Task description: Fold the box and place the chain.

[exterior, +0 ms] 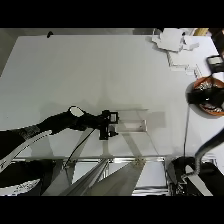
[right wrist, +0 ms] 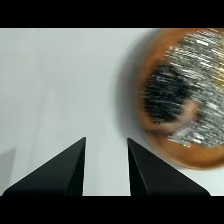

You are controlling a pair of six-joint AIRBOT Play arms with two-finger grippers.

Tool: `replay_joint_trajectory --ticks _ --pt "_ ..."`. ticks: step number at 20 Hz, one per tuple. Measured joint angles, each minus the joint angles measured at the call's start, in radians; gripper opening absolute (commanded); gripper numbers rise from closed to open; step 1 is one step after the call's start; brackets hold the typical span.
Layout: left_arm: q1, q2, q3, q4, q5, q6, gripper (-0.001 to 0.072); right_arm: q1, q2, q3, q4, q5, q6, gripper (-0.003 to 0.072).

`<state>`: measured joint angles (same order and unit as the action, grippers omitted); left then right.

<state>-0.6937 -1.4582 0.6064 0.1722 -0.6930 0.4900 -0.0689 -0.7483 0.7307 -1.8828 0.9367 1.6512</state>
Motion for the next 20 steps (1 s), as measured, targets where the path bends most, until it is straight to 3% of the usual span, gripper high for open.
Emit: replay_joint_trajectory --ticks 3,8,13,20 --pt "0.0 0.0 0.0 0.0 0.0 0.0 0.0273 -0.204 -0.064 0.0 0.032 -0.127 -0.036 0.0253" --pt "0.0 0.0 0.0 0.0 0.0 0.0 0.0273 -0.341 -0.23 0.0 0.064 -0.29 -0.075 0.0252" --pt "0.0 0.0 0.0 0.0 0.0 0.0 0.0273 -0.399 -0.399 0.0 0.104 -0.322 -0.081 0.0252" --pt "0.0 0.0 0.0 0.0 0.0 0.0 0.0273 -0.417 -0.505 0.0 0.171 -0.362 -0.092 0.024"
